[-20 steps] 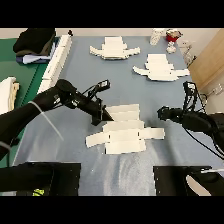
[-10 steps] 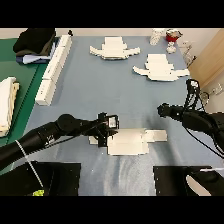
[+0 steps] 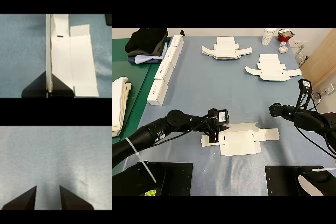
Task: Fold the box.
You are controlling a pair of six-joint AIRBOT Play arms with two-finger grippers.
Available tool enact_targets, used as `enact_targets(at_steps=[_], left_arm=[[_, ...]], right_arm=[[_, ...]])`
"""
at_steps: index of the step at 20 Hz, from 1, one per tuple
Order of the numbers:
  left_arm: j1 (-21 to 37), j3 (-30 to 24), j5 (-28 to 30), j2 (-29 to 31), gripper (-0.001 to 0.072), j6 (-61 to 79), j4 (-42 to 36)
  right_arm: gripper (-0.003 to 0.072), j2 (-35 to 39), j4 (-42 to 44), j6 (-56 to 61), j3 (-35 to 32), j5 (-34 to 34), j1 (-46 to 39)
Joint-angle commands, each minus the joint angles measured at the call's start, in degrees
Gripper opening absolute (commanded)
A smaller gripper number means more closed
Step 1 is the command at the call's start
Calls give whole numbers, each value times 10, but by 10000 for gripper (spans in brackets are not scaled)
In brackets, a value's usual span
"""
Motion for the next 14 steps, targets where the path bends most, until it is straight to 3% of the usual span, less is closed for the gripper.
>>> enact_targets(at_steps=[1, 5, 14], left_arm=[[55, 37, -118, -33, 13, -3, 18], [80, 74, -155, -88, 13, -23, 45], [79, 76, -182, -120, 14, -23, 45]], right_arm=[[439, -5, 18, 0, 0, 0, 1], [439, -22, 33, 0, 0, -3, 2], [439, -26, 41, 0, 0, -5, 2]])
